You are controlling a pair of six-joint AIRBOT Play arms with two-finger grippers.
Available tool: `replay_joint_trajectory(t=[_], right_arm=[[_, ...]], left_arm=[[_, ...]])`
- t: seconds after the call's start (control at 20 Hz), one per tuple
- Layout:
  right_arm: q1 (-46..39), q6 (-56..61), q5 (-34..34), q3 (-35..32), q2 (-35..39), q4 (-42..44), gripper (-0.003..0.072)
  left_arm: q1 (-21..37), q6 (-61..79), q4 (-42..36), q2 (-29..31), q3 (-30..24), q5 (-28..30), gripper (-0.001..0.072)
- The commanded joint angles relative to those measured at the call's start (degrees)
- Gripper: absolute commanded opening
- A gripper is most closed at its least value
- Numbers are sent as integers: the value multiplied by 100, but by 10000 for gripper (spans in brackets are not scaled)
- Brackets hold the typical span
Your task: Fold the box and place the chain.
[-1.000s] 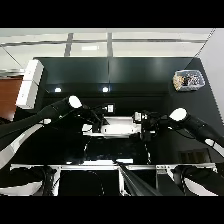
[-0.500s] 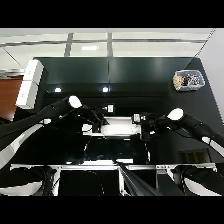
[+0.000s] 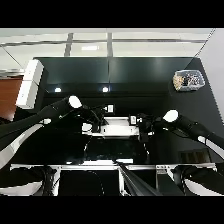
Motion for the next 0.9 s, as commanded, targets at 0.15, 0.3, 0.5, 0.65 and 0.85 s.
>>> replay_joint_trajectory(t=[0.15,0.3,0.5,0.65,0.85], right_arm=[[-153,155,22,-2,-11,-90,709],[-155,155,31,-2,-11,-98,710],[-155,155,22,-2,-11,-98,709],[-155,155,24,-2,-11,-98,581],[-155,155,15,-2,-11,-98,535]], left_arm=[[0,0,-2,2,4,7,25],[0,-2,-2,2,4,9,25],[0,0,-2,2,4,11,26],[0,0,-2,2,4,26,25],[0,0,-2,2,4,26,26]])
